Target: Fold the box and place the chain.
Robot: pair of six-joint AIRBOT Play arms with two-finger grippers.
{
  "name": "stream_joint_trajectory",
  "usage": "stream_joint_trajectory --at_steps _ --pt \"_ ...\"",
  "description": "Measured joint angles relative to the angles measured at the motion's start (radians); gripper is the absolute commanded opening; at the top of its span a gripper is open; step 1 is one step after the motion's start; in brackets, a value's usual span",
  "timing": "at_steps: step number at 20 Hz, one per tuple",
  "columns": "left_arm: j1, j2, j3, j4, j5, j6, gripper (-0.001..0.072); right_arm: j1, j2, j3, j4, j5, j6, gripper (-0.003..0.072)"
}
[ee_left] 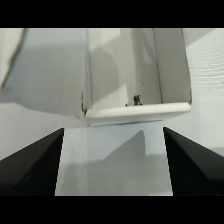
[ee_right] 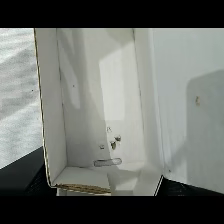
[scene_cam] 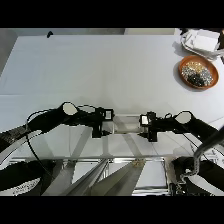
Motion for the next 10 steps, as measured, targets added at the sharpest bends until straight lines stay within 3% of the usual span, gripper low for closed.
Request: stream_joint_trajectory --at_steps 10 --pt "-0.058 -0.042 0.006 -0.024 -0.02 0.019 0.0712 0.0 0.0 0.0 -0.001 0.004 -0.003 0.0412"
